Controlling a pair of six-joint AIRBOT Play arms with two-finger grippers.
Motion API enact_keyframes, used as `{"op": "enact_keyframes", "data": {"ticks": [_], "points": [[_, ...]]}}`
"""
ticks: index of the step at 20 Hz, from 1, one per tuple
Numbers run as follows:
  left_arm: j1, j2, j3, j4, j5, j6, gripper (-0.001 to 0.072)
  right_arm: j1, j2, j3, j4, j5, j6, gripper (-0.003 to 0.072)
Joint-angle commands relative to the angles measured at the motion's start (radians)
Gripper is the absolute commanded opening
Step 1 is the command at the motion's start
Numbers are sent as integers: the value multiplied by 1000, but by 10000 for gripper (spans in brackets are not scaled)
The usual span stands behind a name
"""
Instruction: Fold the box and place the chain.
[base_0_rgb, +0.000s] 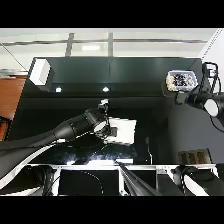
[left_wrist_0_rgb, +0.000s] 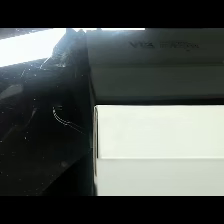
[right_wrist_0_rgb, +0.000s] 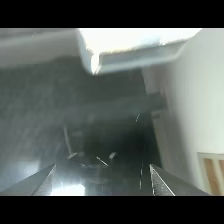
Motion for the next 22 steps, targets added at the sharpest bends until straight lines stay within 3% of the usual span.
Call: {"op": "enact_keyframes", "data": {"ticks": [1, 6, 10, 13, 16, 22], "points": [[0, 0, 0, 0, -3, 1, 32, -140, -207, 103, 101, -144, -52, 711], [0, 0, 0, 0, -6, 1, 32, -228, -608, 605, 266, 117, -55, 701], [0, 0, 0, 0, -7, 1, 32, -232, -818, 856, 265, 179, -34, 700], [0, 0, 0, 0, -7, 1, 32, -233, -916, 935, 265, 236, 37, 662], [0, 0, 0, 1, -7, 1, 32, -242, -951, 938, 261, 261, 141, 595], [0, 0, 0, 0, -7, 1, 32, -249, -969, 938, 258, 216, 235, 594]]}}
